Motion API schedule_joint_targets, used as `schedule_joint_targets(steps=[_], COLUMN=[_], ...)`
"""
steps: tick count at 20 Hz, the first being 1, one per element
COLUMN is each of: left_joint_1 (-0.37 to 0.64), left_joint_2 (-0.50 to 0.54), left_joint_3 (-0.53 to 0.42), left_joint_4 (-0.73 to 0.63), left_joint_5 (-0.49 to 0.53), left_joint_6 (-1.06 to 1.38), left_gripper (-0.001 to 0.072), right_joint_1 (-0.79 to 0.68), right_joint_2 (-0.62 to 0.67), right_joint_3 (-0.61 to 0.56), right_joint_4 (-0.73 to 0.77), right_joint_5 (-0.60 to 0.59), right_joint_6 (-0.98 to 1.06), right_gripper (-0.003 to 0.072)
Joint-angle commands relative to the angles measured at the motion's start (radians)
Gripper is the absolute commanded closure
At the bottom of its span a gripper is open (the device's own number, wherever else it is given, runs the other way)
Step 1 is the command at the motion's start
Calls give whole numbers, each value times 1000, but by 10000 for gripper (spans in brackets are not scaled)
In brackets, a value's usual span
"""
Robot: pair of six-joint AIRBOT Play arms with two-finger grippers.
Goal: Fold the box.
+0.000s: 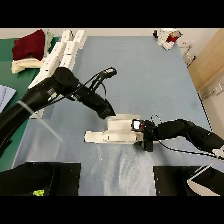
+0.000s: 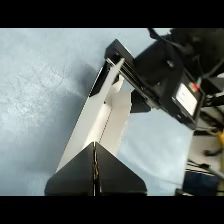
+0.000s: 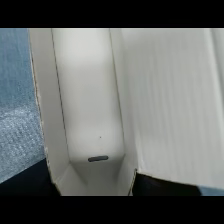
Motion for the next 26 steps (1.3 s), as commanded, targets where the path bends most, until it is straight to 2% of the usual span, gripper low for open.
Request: schedule_joint_targets(steps=[1, 4, 5, 6, 9, 12, 18, 21, 22, 24, 25, 26], left_joint_1=[-62, -41, -21, -1, 29, 29, 27, 6, -3, -15, -16, -16], left_joint_2=[214, 327, 340, 341, 322, 289, 184, 142, 133, 113, 101, 93], left_joint_3=[-144, -284, -326, -359, -435, -474, -483, -483, -483, -483, -483, -483], left_joint_4=[118, 118, 112, 113, 114, 99, 76, 0, -31, -67, -71, -71], left_joint_5=[94, 92, 95, 99, 111, 195, 245, 262, 274, 280, 278, 278], left_joint_6=[13, 179, 225, 272, 441, 592, 678, 764, 785, 794, 793, 793], left_gripper=[703, 675, 283, 25, 24, 24, 25, 26, 63, 256, 302, 392], right_joint_1=[0, 0, 0, 0, 0, 0, 0, 0, 0, 0, 0, 0], right_joint_2=[1, 1, 1, 1, 1, 1, 1, 1, 1, 1, 1, 1], right_joint_3=[0, 0, 0, 0, 0, 0, 0, 0, 0, 0, 0, 0], right_joint_4=[0, 0, 0, 0, 0, 0, 0, 0, 0, 0, 0, 0], right_joint_5=[0, 0, 0, 0, 0, 0, 0, 0, 0, 0, 0, 0], right_joint_6=[0, 0, 0, 0, 0, 0, 0, 0, 0, 0, 0, 0], right_gripper=[172, 172, 172, 172, 172, 173, 172, 172, 172, 172, 172, 172])
